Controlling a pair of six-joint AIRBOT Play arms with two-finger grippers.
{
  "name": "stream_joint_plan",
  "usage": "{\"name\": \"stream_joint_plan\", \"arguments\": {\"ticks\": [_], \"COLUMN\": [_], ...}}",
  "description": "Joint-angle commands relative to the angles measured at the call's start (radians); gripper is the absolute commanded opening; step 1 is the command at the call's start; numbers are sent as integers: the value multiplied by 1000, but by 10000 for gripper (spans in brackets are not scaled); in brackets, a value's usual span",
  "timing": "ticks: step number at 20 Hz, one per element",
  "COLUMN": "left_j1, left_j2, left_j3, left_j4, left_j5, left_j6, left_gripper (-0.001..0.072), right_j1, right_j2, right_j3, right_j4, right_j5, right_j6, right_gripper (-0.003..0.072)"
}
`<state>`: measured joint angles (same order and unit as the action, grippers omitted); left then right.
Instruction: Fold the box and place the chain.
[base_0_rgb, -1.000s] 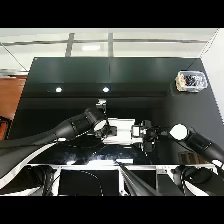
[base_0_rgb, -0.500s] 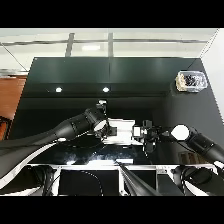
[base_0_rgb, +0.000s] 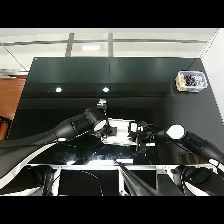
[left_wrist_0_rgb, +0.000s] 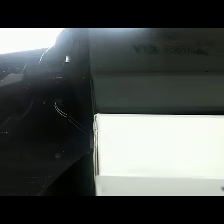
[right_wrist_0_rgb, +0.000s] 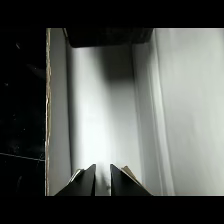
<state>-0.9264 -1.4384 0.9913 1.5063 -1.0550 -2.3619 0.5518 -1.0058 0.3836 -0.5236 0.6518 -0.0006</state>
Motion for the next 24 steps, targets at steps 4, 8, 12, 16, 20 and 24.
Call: {"name": "stream_joint_plan", "arguments": {"ticks": [4, 8, 12, 16, 20, 24], "left_j1": [0, 0, 0, 0, 0, 0], "left_j2": [1, 1, 1, 1, 1, 1], "left_j3": [0, 0, 0, 0, 0, 0], "left_j4": [-1, -1, -1, 0, 0, 0], "left_j5": [4, 8, 8, 7, 6, 7], "left_j6": [1, 1, 1, 1, 1, 1], "left_gripper": [26, 27, 27, 27, 27, 27], "right_j1": [3, 3, 3, -22, -246, -618], "right_j2": [-14, -14, -14, 20, 159, 192], "right_j3": [0, 0, 0, 20, 71, 55], "right_j4": [-20, -31, -29, -66, -462, -677], "right_j5": [-45, -56, -53, -34, 149, 332], "right_j6": [76, 109, 110, 321, 1011, 1426], "right_gripper": [105, 334, 378, 6, 6, 6]}}
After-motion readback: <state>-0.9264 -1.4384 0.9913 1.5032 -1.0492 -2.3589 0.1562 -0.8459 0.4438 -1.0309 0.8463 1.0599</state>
